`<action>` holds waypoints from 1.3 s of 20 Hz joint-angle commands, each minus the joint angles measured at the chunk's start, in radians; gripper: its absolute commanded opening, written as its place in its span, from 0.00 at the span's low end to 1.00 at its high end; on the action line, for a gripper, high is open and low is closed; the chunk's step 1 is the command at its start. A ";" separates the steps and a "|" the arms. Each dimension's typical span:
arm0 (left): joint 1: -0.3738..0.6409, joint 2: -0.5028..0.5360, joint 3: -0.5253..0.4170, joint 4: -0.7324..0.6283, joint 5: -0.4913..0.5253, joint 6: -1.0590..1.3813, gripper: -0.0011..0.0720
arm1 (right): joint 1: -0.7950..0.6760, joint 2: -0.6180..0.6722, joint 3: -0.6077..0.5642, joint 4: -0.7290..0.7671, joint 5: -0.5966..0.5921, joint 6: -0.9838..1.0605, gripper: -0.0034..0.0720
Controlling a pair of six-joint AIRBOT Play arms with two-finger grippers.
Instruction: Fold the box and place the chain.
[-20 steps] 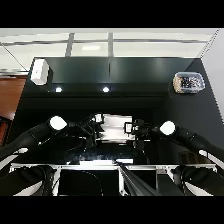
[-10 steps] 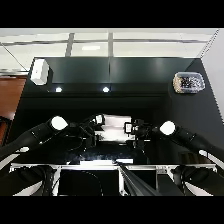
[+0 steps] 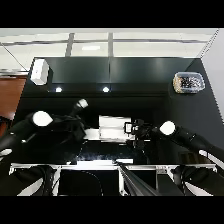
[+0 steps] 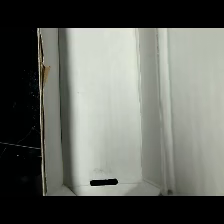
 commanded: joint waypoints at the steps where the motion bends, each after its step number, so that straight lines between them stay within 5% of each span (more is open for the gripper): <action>1: 0.246 0.061 -0.002 0.241 -0.131 -0.493 0.05 | 0.000 0.000 0.000 0.000 0.001 0.000 0.61; 4: 0.464 0.026 -0.035 0.173 -0.206 -0.743 0.05 | 0.000 0.000 0.000 0.000 0.001 0.000 0.61; 7: 0.548 -0.077 -0.086 -0.119 -0.310 -0.579 0.05 | 0.000 0.000 0.000 0.000 0.001 0.000 0.61; 15: 0.309 -0.357 -0.082 -0.394 -0.290 -0.364 0.05 | 0.000 0.000 0.000 0.000 0.001 0.000 0.61; 24: 0.249 -0.387 -0.072 -0.594 -0.306 -0.110 0.06 | 0.000 0.000 0.000 0.000 0.001 0.000 0.61; 25: 0.249 -0.384 -0.065 -0.592 -0.309 -0.110 0.17 | 0.000 0.000 0.000 0.000 0.000 0.000 0.61; 26: 0.250 -0.383 -0.057 -0.588 -0.320 -0.110 0.40 | 0.000 0.000 0.000 0.000 0.001 0.000 0.61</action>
